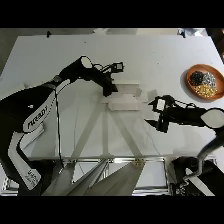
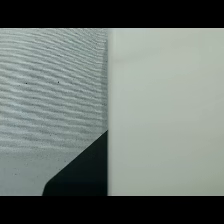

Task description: Fold the box and place the chain.

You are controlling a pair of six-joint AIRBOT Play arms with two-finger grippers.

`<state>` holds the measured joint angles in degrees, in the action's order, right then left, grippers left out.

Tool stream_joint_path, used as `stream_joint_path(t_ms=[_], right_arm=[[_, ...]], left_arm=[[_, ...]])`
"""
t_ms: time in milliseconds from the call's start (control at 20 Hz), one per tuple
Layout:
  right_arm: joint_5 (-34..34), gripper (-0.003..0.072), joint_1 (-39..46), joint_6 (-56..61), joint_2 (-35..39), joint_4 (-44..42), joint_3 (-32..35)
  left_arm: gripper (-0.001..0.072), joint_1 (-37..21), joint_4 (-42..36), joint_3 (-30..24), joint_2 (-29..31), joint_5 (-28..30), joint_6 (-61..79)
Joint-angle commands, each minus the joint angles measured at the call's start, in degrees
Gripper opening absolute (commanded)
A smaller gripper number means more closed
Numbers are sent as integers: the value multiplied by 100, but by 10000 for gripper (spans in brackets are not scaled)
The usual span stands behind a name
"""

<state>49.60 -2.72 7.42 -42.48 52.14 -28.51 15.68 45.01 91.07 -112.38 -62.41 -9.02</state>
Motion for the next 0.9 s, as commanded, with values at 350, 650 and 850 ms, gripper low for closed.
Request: stream_joint_path(t_ms=[350,650,850], right_arm=[[-2201,686,-2,-2332,-2208,-1338,190],[-2872,686,-2,-3027,-2634,-2341,190],[-2887,686,-2,-3064,-2682,-3056,118]], left_arm=[[11,4,-2,0,-4,0,0],[11,4,0,0,-4,0,0],[11,4,0,0,-4,0,2]])
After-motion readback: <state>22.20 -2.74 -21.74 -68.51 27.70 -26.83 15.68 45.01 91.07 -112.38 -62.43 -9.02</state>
